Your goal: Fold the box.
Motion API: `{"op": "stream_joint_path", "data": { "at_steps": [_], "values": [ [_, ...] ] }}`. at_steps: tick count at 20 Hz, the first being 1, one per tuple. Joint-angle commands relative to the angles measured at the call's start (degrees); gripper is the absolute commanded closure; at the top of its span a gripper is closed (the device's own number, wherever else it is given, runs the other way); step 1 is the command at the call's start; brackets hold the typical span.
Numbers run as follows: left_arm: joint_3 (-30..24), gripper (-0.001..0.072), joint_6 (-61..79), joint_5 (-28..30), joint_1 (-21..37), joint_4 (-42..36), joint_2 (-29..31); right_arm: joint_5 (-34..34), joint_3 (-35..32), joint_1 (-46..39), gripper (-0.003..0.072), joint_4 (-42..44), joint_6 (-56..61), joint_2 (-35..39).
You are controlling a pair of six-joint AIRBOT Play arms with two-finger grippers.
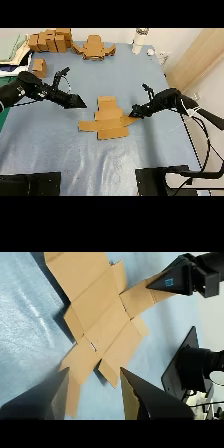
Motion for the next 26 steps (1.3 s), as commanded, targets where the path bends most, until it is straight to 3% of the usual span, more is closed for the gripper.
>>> {"op": "stream_joint_path", "data": {
  "at_steps": [1,8,13,17,26],
  "values": [
    [1.22,0.023,0.2,-1.22,1.31,-0.66,-3.45,-0.52,-1.75,0.35,0.0684,4.87,-10.51,0.9],
    [1.22,0.023,3.1,-1.14,1.44,-4.68,-8.83,12.81,-9.01,7.41,0.0684,4.92,-14.64,6.23],
    [1.25,0.0231,7.04,2.47,1.31,-9.75,-12.63,15.61,-9.14,12.37,0.0684,4.9,-14.62,6.23],
    [1.7,0.0232,7.17,3.8,0.42,-9.55,-15.1,16.81,-9.14,13.49,0.0684,4.81,-14.6,6.23],
    [3.87,0.0232,5.62,-8.17,5.18,-9.27,-15.19,17.38,-9.14,13.49,0.0685,4.13,-14.58,6.23]
  ]
}}
